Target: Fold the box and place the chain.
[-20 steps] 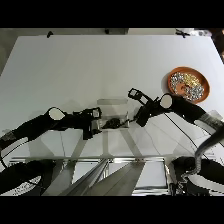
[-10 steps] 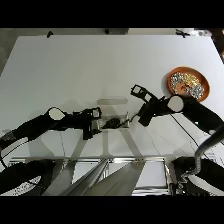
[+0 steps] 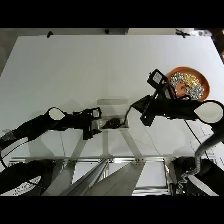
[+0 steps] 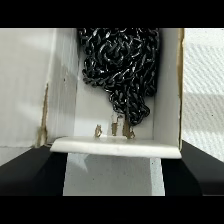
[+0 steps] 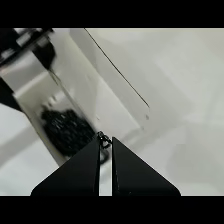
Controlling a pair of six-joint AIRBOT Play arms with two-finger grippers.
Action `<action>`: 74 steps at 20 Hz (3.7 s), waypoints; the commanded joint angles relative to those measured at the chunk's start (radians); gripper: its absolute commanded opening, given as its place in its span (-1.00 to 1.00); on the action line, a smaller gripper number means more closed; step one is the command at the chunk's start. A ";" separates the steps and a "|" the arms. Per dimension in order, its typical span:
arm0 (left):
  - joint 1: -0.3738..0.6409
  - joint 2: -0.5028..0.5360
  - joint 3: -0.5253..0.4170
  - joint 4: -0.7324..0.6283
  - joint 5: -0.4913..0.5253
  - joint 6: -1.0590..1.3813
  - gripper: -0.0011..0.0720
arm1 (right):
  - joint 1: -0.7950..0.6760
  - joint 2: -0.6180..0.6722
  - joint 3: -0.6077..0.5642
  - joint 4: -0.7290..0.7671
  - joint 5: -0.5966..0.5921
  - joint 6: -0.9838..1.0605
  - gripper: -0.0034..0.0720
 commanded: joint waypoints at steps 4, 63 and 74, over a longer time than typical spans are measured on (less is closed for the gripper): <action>0.000 0.000 0.000 0.000 0.001 0.000 -0.23 | 0.095 -0.138 0.001 0.175 -0.016 -0.055 -0.90; 0.000 0.000 0.000 0.000 0.000 0.000 -0.23 | 0.250 -0.542 0.348 -0.238 0.249 -0.225 0.64; 0.000 0.000 0.000 0.000 0.000 0.000 -0.23 | 0.283 -0.546 0.348 -0.190 0.248 -0.230 0.34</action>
